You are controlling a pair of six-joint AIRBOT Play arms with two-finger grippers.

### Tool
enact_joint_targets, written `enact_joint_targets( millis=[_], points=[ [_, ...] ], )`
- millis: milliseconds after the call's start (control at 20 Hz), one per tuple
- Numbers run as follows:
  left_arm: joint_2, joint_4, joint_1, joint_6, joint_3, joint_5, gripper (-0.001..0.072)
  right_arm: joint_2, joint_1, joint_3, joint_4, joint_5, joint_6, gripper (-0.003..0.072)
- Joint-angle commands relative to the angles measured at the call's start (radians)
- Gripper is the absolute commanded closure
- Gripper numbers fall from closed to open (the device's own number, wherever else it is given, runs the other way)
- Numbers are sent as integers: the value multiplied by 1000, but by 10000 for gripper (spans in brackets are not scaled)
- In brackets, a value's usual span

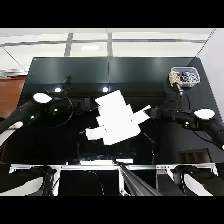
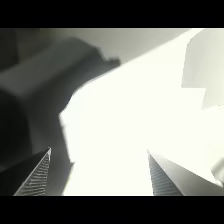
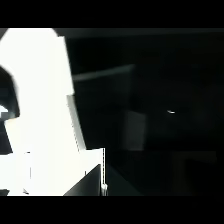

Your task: Fold the box and place the chain.

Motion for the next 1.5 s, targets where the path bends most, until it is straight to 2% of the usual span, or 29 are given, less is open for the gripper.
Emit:
enact_joint_targets(
  millis=[0, 150, 450, 700, 950, 1100, 1250, 1350, 1400, 1450],
  points=[
    [-146, -40, -5, -2, 78, -122, 13, 8, 81, -15, 26, -66, 11, 673],
    [-201, 53, 3, -60, 131, -195, 13, 8, 81, -15, 25, -67, 11, 673],
    [-261, 62, 23, 35, 195, -413, 13, 7, 81, -15, 26, -68, 11, 673],
    [-273, 157, 88, 32, 204, -397, 13, 8, 81, -15, 26, -67, 11, 673],
    [-294, 130, 106, 38, 204, -406, 13, 7, 81, -15, 25, -67, 11, 672],
    [-336, -26, 75, 162, 204, -444, 13, 8, 81, -15, 26, -67, 11, 673],
    [-375, -176, 50, 317, 206, -537, 13, 8, 81, -15, 26, -66, 11, 672],
    [-401, -144, 45, 338, 225, -616, 45, 8, 81, -15, 25, -66, 11, 672],
    [-404, -90, 43, 352, 236, -639, 88, 8, 81, -15, 25, -67, 11, 672],
    [-403, -39, 39, 354, 249, -647, 89, 8, 81, -15, 24, -67, 11, 672]
  ],
)
